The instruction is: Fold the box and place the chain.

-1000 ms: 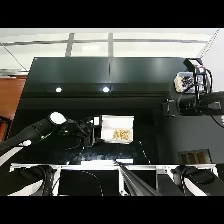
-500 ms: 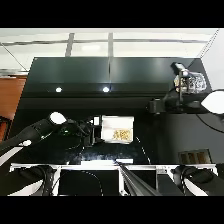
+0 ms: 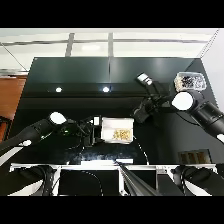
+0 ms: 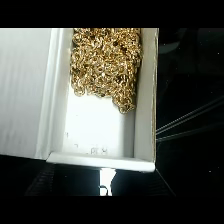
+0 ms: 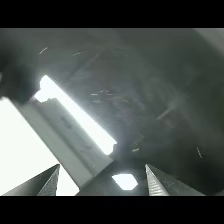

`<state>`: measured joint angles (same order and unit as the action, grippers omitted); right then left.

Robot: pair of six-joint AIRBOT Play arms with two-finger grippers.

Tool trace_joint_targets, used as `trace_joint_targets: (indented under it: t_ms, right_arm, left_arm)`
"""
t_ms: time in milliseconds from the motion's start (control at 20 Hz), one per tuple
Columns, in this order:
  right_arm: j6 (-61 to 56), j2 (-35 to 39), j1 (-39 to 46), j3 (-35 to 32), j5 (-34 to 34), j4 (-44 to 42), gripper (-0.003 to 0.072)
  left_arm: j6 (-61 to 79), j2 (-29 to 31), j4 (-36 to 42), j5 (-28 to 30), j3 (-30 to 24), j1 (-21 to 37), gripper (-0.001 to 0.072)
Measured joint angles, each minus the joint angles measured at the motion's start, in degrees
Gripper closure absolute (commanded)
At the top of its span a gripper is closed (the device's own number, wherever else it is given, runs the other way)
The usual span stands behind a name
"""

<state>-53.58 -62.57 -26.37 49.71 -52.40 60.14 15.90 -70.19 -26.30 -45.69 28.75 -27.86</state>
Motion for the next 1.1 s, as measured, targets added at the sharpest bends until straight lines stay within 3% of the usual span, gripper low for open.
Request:
trace_joint_targets:
  t_ms: [350,1000,1100]
  right_arm:
    - [19.19,-0.50,-2.89,0.39,-7.58,-5.75,0.0045]
    - [26.36,-1.01,-4.39,-4.28,-7.28,-10.62,0.0048]
    - [26.60,-1.01,-4.39,-4.44,-6.91,-10.64,0.0237]
  left_arm:
    - [-0.02,0.00,0.00,0.00,0.00,0.00,0.0252]
    - [-0.02,0.00,0.00,0.00,0.00,0.00,0.0253]
    - [-0.02,0.00,0.00,0.00,0.00,0.00,0.0253]
